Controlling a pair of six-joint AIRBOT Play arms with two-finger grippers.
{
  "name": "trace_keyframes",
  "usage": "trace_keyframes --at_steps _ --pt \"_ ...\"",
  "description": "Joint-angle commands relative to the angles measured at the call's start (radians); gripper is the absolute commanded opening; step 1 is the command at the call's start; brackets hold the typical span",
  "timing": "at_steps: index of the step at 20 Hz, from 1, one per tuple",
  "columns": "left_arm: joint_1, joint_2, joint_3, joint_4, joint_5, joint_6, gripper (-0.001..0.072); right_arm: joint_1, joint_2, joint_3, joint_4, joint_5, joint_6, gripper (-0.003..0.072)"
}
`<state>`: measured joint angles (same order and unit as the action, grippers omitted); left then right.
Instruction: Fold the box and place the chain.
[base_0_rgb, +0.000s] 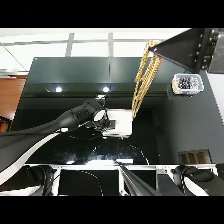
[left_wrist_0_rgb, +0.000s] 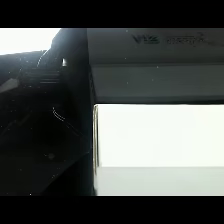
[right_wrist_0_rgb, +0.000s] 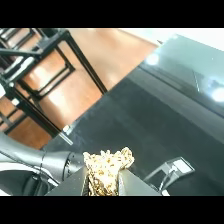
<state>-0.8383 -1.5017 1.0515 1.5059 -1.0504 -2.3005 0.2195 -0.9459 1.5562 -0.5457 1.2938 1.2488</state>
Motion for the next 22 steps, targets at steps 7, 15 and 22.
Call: trace_keyframes --at_steps 7,15,22 --pt "0.0 0.0 0.001 0.0 -0.001 0.0 0.003 0.001 -0.021 0.0 0.058 -0.071 -0.019 0.0003" --pt "0.0 0.0 0.001 0.0 -0.001 0.0 0.003 0.001 -0.021 0.0 0.095 -0.034 -0.019 0.0003" --pt "0.0 0.0 0.001 0.0 -0.001 0.0 0.003 0.012 -0.022 -0.18 0.038 -0.014 -0.015 0.0004"
